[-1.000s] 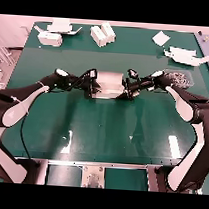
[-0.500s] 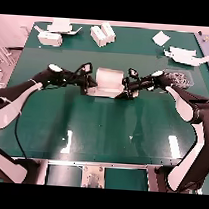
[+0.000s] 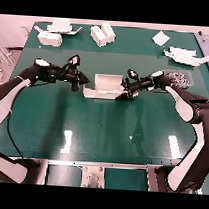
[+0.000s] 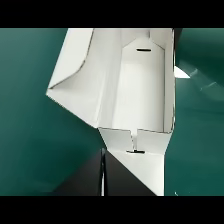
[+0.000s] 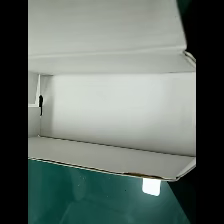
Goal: Fold the box and place the chain.
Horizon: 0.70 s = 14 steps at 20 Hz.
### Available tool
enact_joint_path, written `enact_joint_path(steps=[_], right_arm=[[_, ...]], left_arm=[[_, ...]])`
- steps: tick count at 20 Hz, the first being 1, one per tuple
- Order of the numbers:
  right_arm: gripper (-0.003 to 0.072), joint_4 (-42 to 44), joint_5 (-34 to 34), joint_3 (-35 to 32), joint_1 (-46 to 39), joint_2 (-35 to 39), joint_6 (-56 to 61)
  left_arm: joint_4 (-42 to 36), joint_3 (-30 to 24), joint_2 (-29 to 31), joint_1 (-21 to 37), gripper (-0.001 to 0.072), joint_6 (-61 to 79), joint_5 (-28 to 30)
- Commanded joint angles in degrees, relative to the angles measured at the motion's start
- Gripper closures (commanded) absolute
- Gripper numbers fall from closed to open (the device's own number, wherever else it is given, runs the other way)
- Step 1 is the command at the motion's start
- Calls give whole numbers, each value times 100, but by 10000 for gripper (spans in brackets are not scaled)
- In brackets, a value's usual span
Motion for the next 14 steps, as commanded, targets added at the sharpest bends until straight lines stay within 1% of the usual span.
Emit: enact_joint_path(steps=[1, 4, 8, 11, 14], right_arm=[[140, 9, 0, 0, 0, 0, 7], [139, 9, 0, 0, 0, 0, 7], [140, 9, 0, 0, 0, 0, 7], [139, 9, 0, 0, 0, 0, 7], [139, 9, 0, 0, 0, 0, 7]], left_arm=[[640, 4, 15, 26, 687, -610, 85], [1029, 4, 15, 26, 688, -1530, 328], [1091, 7, 20, 26, 688, -3110, 706], [1016, 70, 120, 26, 688, -3432, 739], [1134, 85, 498, 26, 688, -3783, 1134]])
